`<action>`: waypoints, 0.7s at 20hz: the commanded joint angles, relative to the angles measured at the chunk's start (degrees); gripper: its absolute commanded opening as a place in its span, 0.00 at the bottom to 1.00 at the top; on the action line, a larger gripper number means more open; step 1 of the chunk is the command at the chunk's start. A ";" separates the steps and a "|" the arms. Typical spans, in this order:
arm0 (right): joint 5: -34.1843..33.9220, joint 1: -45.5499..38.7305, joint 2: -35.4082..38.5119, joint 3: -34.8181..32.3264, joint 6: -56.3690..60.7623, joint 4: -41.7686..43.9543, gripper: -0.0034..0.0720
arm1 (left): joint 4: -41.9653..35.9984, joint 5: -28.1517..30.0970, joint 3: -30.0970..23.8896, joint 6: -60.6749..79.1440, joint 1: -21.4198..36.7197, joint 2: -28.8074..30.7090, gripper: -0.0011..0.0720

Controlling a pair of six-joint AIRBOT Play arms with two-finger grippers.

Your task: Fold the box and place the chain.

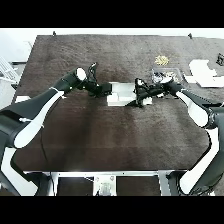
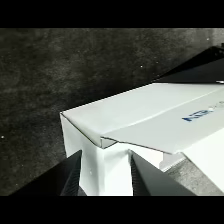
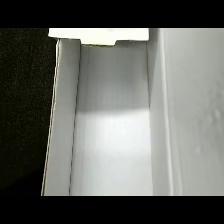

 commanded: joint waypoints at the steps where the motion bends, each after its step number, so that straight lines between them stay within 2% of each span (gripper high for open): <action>1: -0.02 0.02 -0.02 0.00 0.04 0.02 0.82 | 1.46 -0.48 -0.02 -0.83 -0.02 -0.07 0.50; 10: -0.02 0.02 -0.02 0.00 0.04 0.02 0.82 | -1.05 0.92 0.00 -0.63 -0.02 -0.07 0.50; 14: -0.02 0.02 -0.02 0.00 0.04 0.02 0.82 | -2.69 -0.92 0.33 -0.13 -0.02 -0.04 0.51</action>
